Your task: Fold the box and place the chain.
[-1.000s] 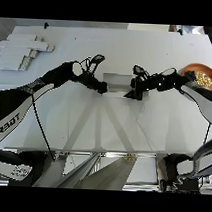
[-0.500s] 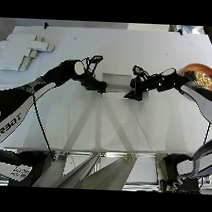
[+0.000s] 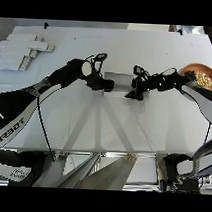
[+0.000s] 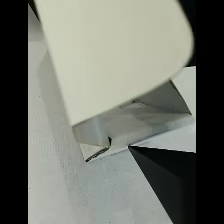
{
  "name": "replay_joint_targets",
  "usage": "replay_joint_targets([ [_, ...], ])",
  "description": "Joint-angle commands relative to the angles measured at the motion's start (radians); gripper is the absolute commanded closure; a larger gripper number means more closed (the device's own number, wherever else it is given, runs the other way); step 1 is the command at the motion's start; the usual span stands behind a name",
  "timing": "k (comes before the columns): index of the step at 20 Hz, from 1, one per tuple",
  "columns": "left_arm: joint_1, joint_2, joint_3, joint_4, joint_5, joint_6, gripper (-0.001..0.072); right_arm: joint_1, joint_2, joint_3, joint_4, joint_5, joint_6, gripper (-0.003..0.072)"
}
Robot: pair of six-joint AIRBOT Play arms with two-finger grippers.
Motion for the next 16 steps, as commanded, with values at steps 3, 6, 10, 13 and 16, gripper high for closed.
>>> replay_joint_targets([
  [3,-0.056,-0.035,0.043,0.195,-0.076,-0.180,0.0229,0.001,0.000,0.000,0.003,0.000,0.000,0.0351],
  [6,-0.074,-0.071,0.099,0.251,-0.120,-0.275,0.0326,0.001,0.000,0.000,0.003,0.000,0.000,0.0351],
  [10,-0.076,-0.114,0.197,0.320,-0.262,-0.343,0.0332,0.001,0.000,0.000,0.003,0.000,0.000,0.0351],
  [13,-0.075,-0.124,0.225,0.377,-0.349,-0.356,0.0334,0.001,0.000,0.000,0.003,0.000,0.000,0.0351],
  [16,-0.075,-0.125,0.225,0.393,-0.367,-0.376,0.0372,0.001,0.000,0.000,0.003,0.000,0.000,0.0351],
])
